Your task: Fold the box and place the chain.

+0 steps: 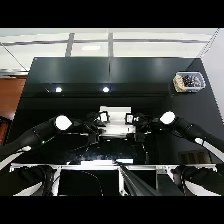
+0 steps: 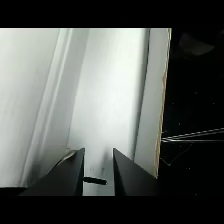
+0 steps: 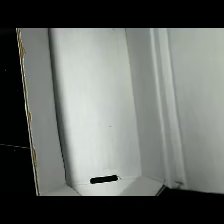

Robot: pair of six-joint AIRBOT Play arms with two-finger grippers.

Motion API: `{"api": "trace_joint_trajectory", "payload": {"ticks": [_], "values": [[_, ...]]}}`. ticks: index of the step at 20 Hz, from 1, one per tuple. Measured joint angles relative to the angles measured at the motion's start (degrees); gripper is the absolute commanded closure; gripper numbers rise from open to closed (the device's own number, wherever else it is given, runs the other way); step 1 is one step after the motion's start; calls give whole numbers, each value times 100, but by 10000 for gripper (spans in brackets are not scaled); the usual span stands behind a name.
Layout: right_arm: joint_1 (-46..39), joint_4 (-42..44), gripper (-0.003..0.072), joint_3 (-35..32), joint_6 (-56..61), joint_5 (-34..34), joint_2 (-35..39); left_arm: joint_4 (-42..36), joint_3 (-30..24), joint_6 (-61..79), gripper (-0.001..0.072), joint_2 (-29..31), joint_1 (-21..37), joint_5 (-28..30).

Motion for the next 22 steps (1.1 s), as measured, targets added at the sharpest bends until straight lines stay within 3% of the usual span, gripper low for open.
{"api": "trace_joint_trajectory", "payload": {"ticks": [2, 3, 4, 7, 10, 15, 19, 22], "values": [[0, -2, 191, 0, -4, -2, 0, -4, 0, -2, 294, 0, 0, -2], [0, 0, 191, 0, -4, -2, 0, -2, 0, -4, 450, 2, 0, -4], [0, 0, 191, 0, -4, -2, 0, 17, 0, -7, 676, 13, 2, -7], [0, -2, 190, 0, 0, -2, 0, 46, 0, -315, 682, 249, 149, -116], [0, 0, 190, 0, 9, -2, 0, 450, 2, -1585, 681, 769, 601, -376], [0, 0, 191, 0, 9, -2, 0, 1832, -2, -4918, 681, 1451, 2192, -1532], [0, 0, 190, 0, 9, -2, 0, 2175, -118, -6926, 680, 1458, 3383, -2293], [0, 0, 191, 0, 9, -2, 0, 1882, -308, -7497, 681, 1108, 3836, -2684]]}}
